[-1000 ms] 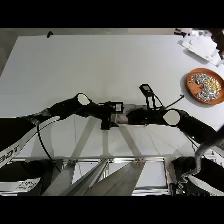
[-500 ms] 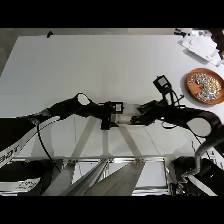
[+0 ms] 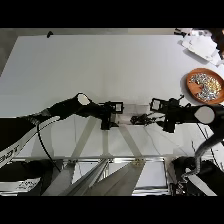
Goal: Fold the box and place the chain.
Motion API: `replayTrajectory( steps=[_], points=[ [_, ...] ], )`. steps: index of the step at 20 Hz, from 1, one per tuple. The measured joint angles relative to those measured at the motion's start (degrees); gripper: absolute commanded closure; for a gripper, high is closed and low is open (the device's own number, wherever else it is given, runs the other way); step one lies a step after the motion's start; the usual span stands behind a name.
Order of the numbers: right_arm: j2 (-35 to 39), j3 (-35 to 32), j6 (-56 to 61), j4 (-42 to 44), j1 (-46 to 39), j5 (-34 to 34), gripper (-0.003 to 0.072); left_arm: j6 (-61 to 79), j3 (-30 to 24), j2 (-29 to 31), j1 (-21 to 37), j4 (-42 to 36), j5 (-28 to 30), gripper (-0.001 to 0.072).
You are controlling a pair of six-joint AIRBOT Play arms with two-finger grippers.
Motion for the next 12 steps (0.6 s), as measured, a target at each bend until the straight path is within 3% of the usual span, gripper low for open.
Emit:
replayTrajectory(
  steps=[5, 12],
  points=[
    [-10.7, 0.0, -15.2, 3.8, -0.8, 0.5, 0.0046, 0.0, 0.0, 0.0, 0.0, 0.0, 0.0, 0.0456],
    [-15.6, -0.2, -21.4, 12.9, -1.0, -3.7, 0.0048, 0.0, 0.0, 0.0, 0.0, 0.0, 0.0, 0.0456]
  ],
)
